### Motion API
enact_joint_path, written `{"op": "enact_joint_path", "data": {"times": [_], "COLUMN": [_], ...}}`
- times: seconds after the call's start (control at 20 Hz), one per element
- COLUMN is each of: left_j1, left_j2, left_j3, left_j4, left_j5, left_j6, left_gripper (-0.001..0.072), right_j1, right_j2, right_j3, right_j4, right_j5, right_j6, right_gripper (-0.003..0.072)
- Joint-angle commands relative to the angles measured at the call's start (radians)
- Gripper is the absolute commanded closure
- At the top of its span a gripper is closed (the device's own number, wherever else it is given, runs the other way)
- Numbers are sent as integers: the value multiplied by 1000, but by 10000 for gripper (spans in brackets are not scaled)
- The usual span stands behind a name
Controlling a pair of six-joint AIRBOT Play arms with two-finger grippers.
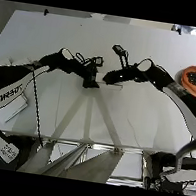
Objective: Fold the box and place the chain.
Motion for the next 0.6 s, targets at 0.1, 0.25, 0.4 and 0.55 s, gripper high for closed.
{"op": "enact_joint_path", "data": {"times": [0.1, 0.25, 0.4, 0.55], "left_j1": [0, 0, 0, 0], "left_j2": [0, 0, 0, 1], "left_j3": [0, 0, 0, 0], "left_j4": [1, 1, 1, 1], "left_j5": [0, 0, 0, 0], "left_j6": [2, 2, 2, 2], "left_gripper": [313, 313, 313, 313], "right_j1": [-32, -94, -154, -174], "right_j2": [129, 185, 187, 181], "right_j3": [1, -21, -87, -171], "right_j4": [37, 37, 37, 31], "right_j5": [-77, -19, 29, 13], "right_j6": [-65, -65, -65, -77], "right_gripper": [676, 676, 676, 676]}}
